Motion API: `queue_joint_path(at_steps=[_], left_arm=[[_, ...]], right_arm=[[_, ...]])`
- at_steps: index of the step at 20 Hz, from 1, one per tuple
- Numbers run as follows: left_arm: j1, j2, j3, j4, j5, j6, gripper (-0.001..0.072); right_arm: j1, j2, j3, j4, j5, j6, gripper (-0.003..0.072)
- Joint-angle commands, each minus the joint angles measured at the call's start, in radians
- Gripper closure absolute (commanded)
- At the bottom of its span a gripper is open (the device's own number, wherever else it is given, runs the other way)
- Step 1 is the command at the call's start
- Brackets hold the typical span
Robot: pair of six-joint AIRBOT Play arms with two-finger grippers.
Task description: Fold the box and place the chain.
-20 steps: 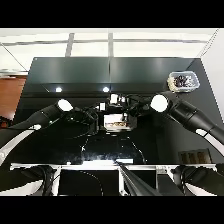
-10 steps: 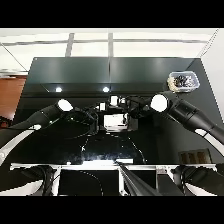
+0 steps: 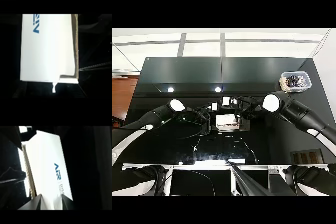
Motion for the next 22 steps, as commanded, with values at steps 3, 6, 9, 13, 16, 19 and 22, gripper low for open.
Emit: queue_joint_path(at_steps=[3,6,9,13,16,19,22], left_arm=[[0.000,0.000,0.000,0.000,0.001,0.000,0.0364],[0.000,0.000,0.000,0.000,0.001,0.000,0.0364],[0.000,0.000,0.000,0.000,0.002,0.000,0.0363],[0.000,0.000,0.000,0.000,0.001,0.000,0.0363],[0.000,0.000,0.000,0.000,0.001,0.000,0.0364],[0.000,0.000,0.000,0.000,0.001,0.000,0.0364],[0.000,0.000,0.000,0.000,0.002,0.000,0.0364]], right_arm=[[0.000,0.000,-0.010,0.015,0.006,0.000,0.0437],[0.000,0.000,-0.010,0.015,0.005,0.000,0.0437],[0.000,0.000,-0.010,0.016,0.005,0.000,0.0437],[0.000,0.000,-0.010,0.016,0.008,0.000,0.0437],[0.001,-0.004,-0.011,0.022,0.008,0.000,0.0437],[0.006,-0.012,-0.011,0.040,0.008,0.000,0.0437],[0.006,-0.012,-0.011,0.042,0.012,0.000,0.0436]])
